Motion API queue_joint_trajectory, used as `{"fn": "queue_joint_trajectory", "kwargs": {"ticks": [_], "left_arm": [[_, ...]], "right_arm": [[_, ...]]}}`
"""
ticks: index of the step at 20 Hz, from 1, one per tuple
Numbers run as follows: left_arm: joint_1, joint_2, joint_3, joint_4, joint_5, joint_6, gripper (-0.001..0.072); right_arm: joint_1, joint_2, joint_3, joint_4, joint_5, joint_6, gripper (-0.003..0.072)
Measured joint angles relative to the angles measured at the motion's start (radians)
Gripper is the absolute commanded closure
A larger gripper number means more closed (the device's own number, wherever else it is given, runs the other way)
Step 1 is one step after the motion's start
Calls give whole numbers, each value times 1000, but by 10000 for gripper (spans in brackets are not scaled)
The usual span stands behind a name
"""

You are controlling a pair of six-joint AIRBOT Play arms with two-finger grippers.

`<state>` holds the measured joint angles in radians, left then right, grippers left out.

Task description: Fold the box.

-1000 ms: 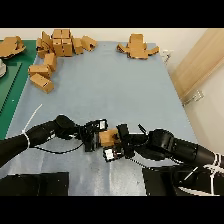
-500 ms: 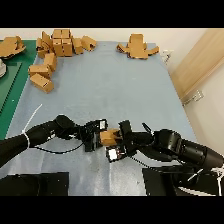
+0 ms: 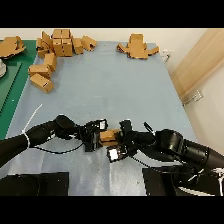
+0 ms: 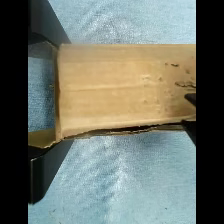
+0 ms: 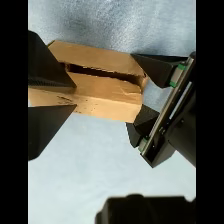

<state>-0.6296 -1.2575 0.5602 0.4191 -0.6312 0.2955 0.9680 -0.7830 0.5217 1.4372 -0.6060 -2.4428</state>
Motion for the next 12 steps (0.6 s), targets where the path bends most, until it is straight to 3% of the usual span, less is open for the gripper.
{"fn": "queue_joint_trajectory", "kwargs": {"ticks": [12], "left_arm": [[0,0,0,0,0,0,286]], "right_arm": [[-1,-56,0,88,-16,0,519]]}}
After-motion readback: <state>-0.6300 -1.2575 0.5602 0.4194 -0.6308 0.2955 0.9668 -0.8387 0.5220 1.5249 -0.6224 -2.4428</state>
